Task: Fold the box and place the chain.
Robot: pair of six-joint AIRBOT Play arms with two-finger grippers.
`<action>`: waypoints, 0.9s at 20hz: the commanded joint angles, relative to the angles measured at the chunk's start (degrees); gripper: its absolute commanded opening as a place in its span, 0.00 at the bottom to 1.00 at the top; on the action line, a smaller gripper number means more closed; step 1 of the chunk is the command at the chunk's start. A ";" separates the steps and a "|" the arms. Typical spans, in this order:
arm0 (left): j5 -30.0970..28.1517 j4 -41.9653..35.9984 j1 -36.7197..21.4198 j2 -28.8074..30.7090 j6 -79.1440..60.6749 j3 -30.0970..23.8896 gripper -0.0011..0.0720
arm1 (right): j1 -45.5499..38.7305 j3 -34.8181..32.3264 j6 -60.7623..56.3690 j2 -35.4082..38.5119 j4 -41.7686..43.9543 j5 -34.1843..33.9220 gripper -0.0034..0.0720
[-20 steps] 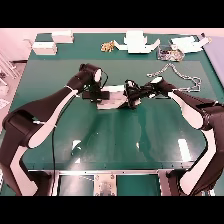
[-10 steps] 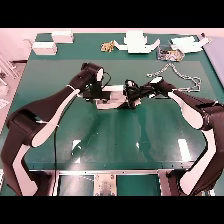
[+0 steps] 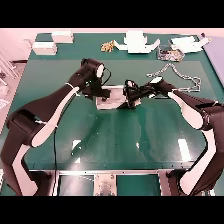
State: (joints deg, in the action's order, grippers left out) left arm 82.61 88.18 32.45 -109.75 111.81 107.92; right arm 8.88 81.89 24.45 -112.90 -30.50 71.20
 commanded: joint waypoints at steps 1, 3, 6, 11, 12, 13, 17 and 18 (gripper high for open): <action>0.72 -0.11 -0.79 2.34 -4.35 1.22 0.87 | 0.00 0.00 -0.04 0.00 -0.02 0.00 0.80; 0.48 -0.09 -1.88 5.18 -6.78 1.22 0.87 | 0.00 0.00 -0.04 0.00 -0.04 0.00 0.80; -0.07 -0.44 -3.82 9.38 -12.94 1.22 0.87 | 0.00 0.00 -0.04 0.00 -0.02 0.00 0.80; 0.94 -8.63 -11.19 11.32 -31.15 -0.22 0.87 | 0.00 0.00 -0.04 0.00 -0.02 0.00 0.80; 0.46 -11.10 -13.44 11.32 -33.07 -1.97 0.87 | 0.00 0.00 -0.04 0.00 -0.04 0.00 0.80; 0.39 -13.51 -15.50 11.32 -35.63 -3.91 0.87 | 0.00 0.00 -0.04 0.00 -0.02 0.00 0.80; -4.13 -33.66 -23.47 11.30 -52.92 -15.21 0.87 | 0.00 0.00 -0.04 0.00 -0.02 0.00 0.80; -5.22 -40.26 -25.14 11.30 -61.09 -18.40 0.87 | 0.00 0.00 -0.04 0.00 -0.02 0.00 0.80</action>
State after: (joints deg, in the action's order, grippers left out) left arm 80.40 65.39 12.21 -98.61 68.25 96.55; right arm 8.88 81.89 24.40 -112.90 -30.55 71.20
